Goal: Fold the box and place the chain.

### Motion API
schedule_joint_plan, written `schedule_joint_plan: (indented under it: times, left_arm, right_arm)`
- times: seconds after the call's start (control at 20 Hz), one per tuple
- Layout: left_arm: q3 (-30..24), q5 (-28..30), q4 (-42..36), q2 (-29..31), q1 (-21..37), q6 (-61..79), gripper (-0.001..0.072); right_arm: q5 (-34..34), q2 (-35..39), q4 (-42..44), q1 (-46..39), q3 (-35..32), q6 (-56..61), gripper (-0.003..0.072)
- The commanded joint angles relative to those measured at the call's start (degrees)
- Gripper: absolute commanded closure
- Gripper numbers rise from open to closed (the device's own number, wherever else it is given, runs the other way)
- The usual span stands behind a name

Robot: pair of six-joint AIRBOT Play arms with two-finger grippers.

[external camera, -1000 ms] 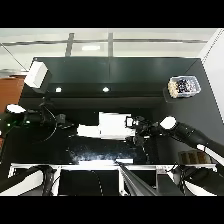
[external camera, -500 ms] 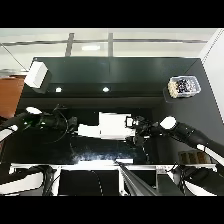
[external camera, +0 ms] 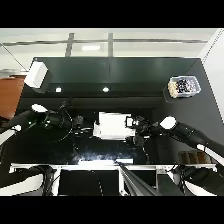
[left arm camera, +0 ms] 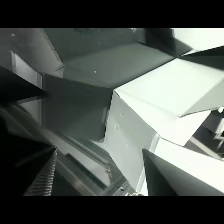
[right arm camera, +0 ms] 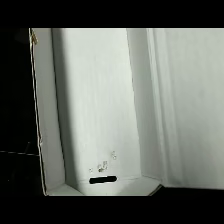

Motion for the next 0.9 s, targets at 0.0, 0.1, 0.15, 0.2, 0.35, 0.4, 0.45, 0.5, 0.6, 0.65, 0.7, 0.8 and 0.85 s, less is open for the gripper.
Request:
schedule_joint_plan:
  times: [0.0, 0.1, 0.15, 0.2, 0.35, 0.4, 0.45, 0.5, 0.6, 0.65, 0.7, 0.8, 0.85]
  left_arm:
    - [0.5, -0.5, -0.3, 2.4, -2.3, -2.2, 0.0007]
    - [0.5, 2.5, 0.2, 5.4, -3.9, -4.9, 0.0006]
    - [0.5, 3.7, 0.5, 6.9, -4.7, -6.1, 0.0006]
    - [0.5, 4.7, 1.0, 8.2, -5.5, -7.3, 0.0007]
    - [0.5, 7.2, 1.3, 10.9, -8.8, -10.1, 0.0007]
    - [0.5, 7.8, 1.3, 11.4, -9.7, -10.7, 0.0007]
    - [0.5, 8.4, 1.3, 11.9, -10.8, -11.6, 0.0007]
    - [0.5, 9.1, 1.3, 12.2, -11.9, -12.7, 0.0009]
    - [0.5, 11.2, 2.4, 12.5, -14.6, -15.7, 0.0035]
    - [0.5, 12.5, 4.6, 12.7, -16.1, -19.5, 0.0049]
    - [0.5, 13.9, 6.8, 12.9, -17.6, -22.1, 0.0049]
    - [0.5, 16.8, 8.9, 13.2, -21.0, -25.7, 0.0049]
    - [0.5, 18.0, 8.8, 13.2, -22.6, -26.0, 0.0049]
  right_arm:
    - [0.0, 0.0, 0.0, 0.0, 0.0, 0.0, 0.0225]
    - [0.0, 0.0, 0.0, 0.0, 0.0, 0.0, 0.0225]
    - [0.0, 0.0, 0.0, 0.0, 0.0, 0.0, 0.0225]
    - [0.0, 0.0, 0.0, 0.0, 0.0, 0.0, 0.0225]
    - [0.0, 0.0, 0.0, 0.0, 0.0, 0.0, 0.0225]
    - [0.0, 0.0, 0.0, 0.0, 0.0, 0.0, 0.0225]
    - [0.0, 0.0, 0.0, 0.0, 0.0, 0.0, 0.0225]
    - [0.0, 0.0, 0.0, 0.0, 0.0, 0.0, 0.0225]
    - [0.0, 0.0, 0.0, 0.0, 0.0, 0.0, 0.0225]
    - [0.0, 0.0, 0.0, 0.0, 0.0, 0.0, 0.0225]
    - [0.0, 0.0, 0.0, 0.0, 0.0, 0.0, 0.0225]
    - [0.0, 0.0, 0.0, 0.0, 0.0, 0.0, 0.0225]
    - [0.0, 0.0, 0.0, 0.0, 0.0, 0.0, 0.0225]
